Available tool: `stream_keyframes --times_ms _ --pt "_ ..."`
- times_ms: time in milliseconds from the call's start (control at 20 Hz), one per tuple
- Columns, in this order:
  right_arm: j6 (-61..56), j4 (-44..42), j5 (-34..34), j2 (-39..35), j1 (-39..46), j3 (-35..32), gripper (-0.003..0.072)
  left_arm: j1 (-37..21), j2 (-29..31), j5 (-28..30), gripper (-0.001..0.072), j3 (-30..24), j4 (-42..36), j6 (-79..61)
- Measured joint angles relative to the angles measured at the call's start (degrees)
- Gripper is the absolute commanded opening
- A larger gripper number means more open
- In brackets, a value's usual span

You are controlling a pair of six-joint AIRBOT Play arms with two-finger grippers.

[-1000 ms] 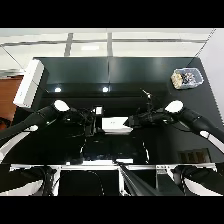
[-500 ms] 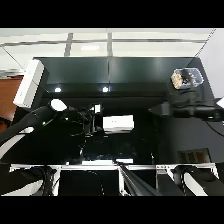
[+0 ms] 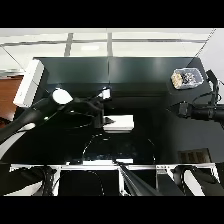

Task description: Fold the box and place the chain.

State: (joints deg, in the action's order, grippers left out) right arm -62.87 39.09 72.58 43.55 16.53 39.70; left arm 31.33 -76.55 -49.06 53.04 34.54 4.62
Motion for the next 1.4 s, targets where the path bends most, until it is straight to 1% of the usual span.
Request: stream_keyframes --times_ms 100,200,300,450,750,1050,1400 --pt "0.0 0.3 -0.6 -0.1 0.3 0.0 0.0014 1.7 -4.5 0.1 0.0711 4.0 -0.3 3.2" --pt "0.0 0.4 -0.8 -0.1 0.4 0.0 0.0013 2.6 -8.4 0.2 0.0711 6.9 -0.5 6.9" --pt "0.5 0.6 -1.0 -0.2 0.5 0.0 0.0013 3.1 -11.0 -1.1 0.0711 8.6 -0.7 9.3" --pt "1.2 0.6 -1.2 -0.2 0.5 0.0 0.0014 3.5 -13.0 -3.0 0.0711 9.7 -0.6 10.9" --pt "2.0 0.6 -1.4 -0.2 0.5 0.0 0.0013 3.8 -14.1 -7.3 0.0712 10.5 1.0 11.6" --pt "2.2 0.7 -1.8 -0.2 0.5 0.0 0.0014 5.0 -14.2 -8.2 0.0712 10.7 3.8 9.3" --pt "2.3 0.7 -1.9 -0.2 0.5 0.0 0.0013 5.7 -14.2 -8.0 0.0712 10.7 4.4 7.3"
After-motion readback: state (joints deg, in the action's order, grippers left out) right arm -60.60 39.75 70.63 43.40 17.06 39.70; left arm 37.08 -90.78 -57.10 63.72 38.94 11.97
